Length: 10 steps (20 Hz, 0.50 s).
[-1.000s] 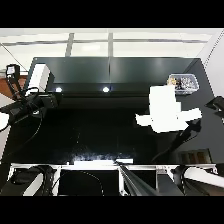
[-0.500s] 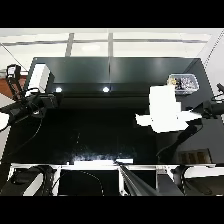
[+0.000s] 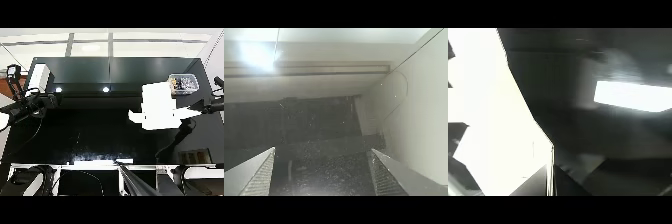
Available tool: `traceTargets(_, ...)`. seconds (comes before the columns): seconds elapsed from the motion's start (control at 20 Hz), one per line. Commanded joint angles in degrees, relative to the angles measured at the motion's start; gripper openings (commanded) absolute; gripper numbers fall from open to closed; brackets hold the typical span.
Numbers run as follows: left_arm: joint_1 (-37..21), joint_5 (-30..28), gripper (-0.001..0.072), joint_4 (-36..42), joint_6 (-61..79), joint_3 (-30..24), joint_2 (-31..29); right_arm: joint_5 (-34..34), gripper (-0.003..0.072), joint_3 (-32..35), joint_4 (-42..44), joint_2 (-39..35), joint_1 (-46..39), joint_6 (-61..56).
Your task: Fold the box and place the chain.
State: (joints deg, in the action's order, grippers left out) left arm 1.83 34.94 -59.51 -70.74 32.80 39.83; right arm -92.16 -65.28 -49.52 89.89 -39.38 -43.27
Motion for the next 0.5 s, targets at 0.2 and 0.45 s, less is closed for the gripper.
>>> traceTargets(0.2, 0.31, 0.48, 0.0706, 4.0, -0.02, -0.02, 0.2, 2.34, 0.005, 11.13, 9.31, -14.62, 9.09, -3.23)
traceTargets(0.45, 3.67, 10.71, 0.0706, 9.18, 0.04, -0.15, 3.19, 19.04, 0.005, 30.45, 19.5, -30.53, 27.08, 2.05)
